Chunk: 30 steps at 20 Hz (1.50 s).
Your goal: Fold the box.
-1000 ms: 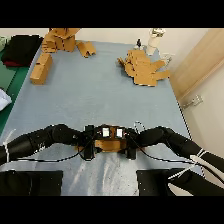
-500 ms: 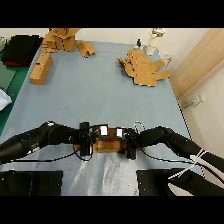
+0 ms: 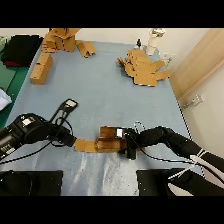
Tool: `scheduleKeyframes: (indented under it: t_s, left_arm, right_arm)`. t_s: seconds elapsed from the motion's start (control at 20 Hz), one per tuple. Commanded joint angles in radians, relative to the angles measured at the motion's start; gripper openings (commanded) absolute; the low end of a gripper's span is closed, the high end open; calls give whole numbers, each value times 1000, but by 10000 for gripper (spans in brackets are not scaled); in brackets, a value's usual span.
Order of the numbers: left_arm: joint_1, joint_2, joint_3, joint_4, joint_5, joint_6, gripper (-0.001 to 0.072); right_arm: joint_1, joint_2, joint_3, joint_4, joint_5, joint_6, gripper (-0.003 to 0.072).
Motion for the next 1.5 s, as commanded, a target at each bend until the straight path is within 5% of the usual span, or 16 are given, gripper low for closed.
scheduleKeyframes:
  t_s: [0.0,0.2,0.45,0.85,1.45]
  left_arm:
    - [118,-68,-23,-161,-58,-145,11]
    - [138,-153,-23,-299,70,-83,11]
    - [138,-244,-23,-404,89,-39,11]
    - [120,-250,-26,-438,93,-39,11]
    - [23,-249,-82,-593,245,48,11]
  right_arm:
    - [0,0,0,0,0,0,340]
    - [0,0,0,0,0,0,340]
    - [0,0,0,0,0,0,340]
    - [0,0,0,0,0,0,340]
    - [0,0,0,0,0,0,340]
